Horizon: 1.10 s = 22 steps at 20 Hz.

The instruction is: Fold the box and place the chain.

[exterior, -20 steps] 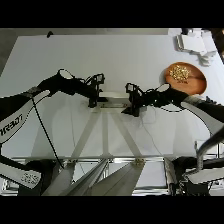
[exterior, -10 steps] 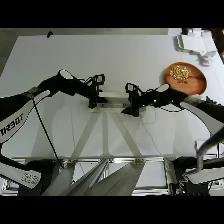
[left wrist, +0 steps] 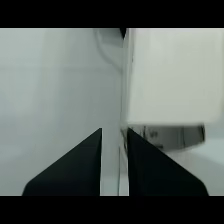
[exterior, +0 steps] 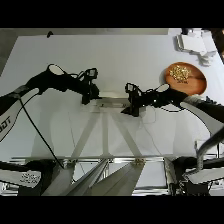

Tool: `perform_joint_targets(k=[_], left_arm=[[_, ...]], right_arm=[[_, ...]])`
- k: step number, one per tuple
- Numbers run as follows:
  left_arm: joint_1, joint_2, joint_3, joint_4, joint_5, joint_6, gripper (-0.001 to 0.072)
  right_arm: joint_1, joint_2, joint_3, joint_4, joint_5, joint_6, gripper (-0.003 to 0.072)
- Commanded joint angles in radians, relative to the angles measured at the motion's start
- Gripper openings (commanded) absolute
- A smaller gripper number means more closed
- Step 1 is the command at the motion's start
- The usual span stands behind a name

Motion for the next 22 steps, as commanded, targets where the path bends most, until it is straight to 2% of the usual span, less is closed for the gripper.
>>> perform_joint_targets(k=[1, 3, 4, 5, 7, 11, 13, 17, 19, 22], left_arm=[[0.048, 0.1, 0.001, 0.237, -0.049, -0.18, 0.015], [0.059, 0.134, 0.001, 0.307, -0.087, -0.29, 0.0134], [0.057, 0.138, 0.001, 0.298, -0.13, -0.335, 0.0042], [0.047, 0.136, 0.0, 0.285, -0.177, -0.349, 0.0013], [0.019, 0.133, -0.023, 0.217, -0.201, -0.348, 0.0011], [-0.021, 0.126, -0.105, -0.161, -0.077, -0.343, 0.0012], [-0.024, 0.107, -0.108, -0.29, 0.0, -0.344, 0.0008], [-0.024, 0.055, -0.108, -0.414, 0.238, -0.349, 0.0008], [-0.024, 0.013, -0.108, -0.439, 0.298, -0.349, 0.0008], [-0.024, -0.053, -0.108, -0.421, 0.322, -0.349, 0.0008]], right_arm=[[-0.001, 0.001, 0.001, -0.001, 0.001, -0.001, 0.0399], [-0.001, 0.001, 0.001, -0.001, 0.001, 0.0, 0.0399], [-0.001, 0.001, 0.001, -0.001, 0.001, -0.001, 0.0399], [-0.001, 0.001, 0.001, -0.001, 0.001, -0.001, 0.0399], [-0.001, 0.001, 0.001, -0.001, 0.001, 0.0, 0.0399], [-0.001, 0.001, 0.001, -0.001, 0.001, -0.001, 0.0399], [-0.001, 0.001, 0.001, -0.001, 0.001, 0.0, 0.0399], [-0.001, 0.001, 0.001, -0.001, 0.001, -0.001, 0.0399], [-0.001, 0.001, 0.001, -0.001, 0.001, -0.001, 0.0399], [-0.001, 0.001, 0.001, -0.001, 0.001, -0.001, 0.0399]])
